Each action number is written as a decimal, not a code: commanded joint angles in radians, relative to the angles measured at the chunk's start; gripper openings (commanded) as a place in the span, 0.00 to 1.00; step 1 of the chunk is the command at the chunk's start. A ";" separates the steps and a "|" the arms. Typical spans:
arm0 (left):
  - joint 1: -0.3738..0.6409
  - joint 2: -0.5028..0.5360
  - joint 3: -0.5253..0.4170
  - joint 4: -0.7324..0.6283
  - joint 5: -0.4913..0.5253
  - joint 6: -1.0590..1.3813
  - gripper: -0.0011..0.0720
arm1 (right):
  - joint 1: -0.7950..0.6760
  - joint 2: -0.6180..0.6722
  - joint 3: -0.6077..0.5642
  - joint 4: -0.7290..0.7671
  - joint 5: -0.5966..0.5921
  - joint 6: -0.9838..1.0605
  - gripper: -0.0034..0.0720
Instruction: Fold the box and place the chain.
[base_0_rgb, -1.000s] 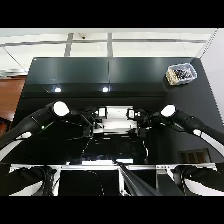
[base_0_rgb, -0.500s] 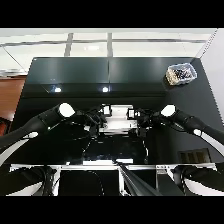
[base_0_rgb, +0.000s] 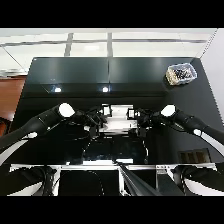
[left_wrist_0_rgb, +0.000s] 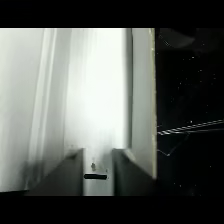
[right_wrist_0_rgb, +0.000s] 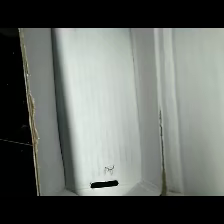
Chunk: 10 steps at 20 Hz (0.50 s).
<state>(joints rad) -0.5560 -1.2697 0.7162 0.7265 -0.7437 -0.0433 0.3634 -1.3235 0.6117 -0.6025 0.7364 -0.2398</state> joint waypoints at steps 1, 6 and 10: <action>0.034 0.072 0.012 0.079 -0.024 -0.090 0.06 | 0.000 0.000 0.000 0.000 0.000 0.000 0.23; 0.213 0.291 0.016 0.323 -0.121 -0.537 0.06 | 0.000 0.000 0.000 0.000 0.000 0.000 0.23; 0.471 0.266 -0.055 0.422 -0.242 -1.358 0.06 | 0.000 0.000 0.000 0.000 0.000 0.000 0.23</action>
<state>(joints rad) -0.2451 -1.0054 0.7017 1.0599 -0.8825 -0.8249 0.3634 -1.3235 0.6117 -0.6025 0.7364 -0.2398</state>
